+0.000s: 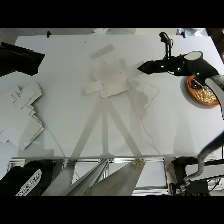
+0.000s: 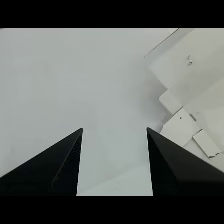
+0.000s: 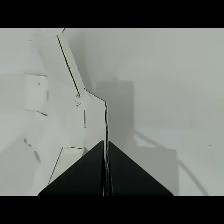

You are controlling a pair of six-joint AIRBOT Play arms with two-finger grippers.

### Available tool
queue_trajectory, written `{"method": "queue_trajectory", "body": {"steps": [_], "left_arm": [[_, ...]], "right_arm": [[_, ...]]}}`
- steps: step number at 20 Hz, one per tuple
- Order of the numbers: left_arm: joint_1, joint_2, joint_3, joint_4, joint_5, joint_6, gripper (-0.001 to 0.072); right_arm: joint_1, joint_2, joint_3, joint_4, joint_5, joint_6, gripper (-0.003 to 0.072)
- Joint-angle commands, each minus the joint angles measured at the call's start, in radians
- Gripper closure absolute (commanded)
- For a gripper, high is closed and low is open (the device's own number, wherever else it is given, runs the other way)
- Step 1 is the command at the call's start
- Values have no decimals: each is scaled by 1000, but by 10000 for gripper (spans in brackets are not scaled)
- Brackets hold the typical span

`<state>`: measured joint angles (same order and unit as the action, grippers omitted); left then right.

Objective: Fold the box and place the chain.

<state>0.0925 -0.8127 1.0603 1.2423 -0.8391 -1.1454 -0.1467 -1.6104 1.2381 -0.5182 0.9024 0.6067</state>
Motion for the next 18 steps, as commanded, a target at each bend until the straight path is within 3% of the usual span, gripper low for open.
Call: {"method": "queue_trajectory", "body": {"steps": [1,7,18], "left_arm": [[0,1,1,0,0,0,252],[0,1,1,0,0,0,252],[0,1,1,0,0,0,252]], "right_arm": [[-4,13,-83,-16,-125,-14,681],[16,18,-304,243,-296,-244,681],[30,61,-309,227,-283,-242,674]]}}
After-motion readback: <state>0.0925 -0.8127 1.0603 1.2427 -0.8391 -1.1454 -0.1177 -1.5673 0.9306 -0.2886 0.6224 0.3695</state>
